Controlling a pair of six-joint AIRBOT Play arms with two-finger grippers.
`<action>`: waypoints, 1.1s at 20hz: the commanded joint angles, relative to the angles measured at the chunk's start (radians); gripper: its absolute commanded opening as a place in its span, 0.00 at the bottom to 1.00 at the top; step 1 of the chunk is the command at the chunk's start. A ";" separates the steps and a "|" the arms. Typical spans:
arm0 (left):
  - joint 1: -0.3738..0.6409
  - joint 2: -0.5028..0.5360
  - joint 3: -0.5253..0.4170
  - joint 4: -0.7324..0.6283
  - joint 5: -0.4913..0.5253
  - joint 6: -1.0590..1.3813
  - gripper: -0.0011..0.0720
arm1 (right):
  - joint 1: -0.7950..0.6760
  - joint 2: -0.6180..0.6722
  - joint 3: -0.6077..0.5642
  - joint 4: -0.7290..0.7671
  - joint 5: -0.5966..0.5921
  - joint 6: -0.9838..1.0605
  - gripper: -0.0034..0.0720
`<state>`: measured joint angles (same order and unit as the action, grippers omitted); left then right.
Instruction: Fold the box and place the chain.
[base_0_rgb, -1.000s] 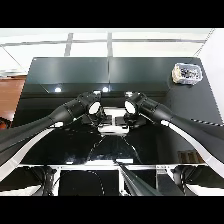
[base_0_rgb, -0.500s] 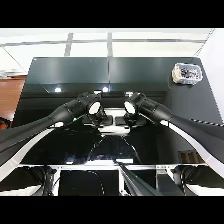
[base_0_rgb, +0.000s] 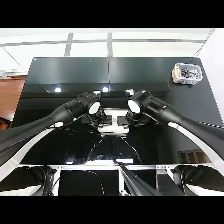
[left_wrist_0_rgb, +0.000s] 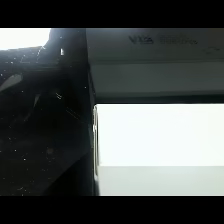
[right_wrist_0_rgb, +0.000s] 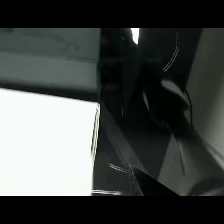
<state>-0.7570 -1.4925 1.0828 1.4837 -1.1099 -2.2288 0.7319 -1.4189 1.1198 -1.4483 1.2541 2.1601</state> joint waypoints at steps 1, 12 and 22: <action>0.000 0.000 0.001 0.000 -0.002 0.000 0.05 | 0.000 0.151 0.001 -0.035 0.025 -0.095 0.58; 0.013 0.000 0.001 0.000 -0.002 0.000 0.05 | -0.567 0.357 -0.039 -0.601 -0.271 -0.110 0.97; 0.019 0.000 0.001 0.000 -0.025 0.003 0.05 | -0.961 -0.399 0.642 0.103 -0.158 0.061 0.92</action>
<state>-0.7395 -1.4925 1.0828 1.4837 -1.1271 -2.2284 -0.1905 -1.6096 1.5162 -1.4338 0.9451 2.0987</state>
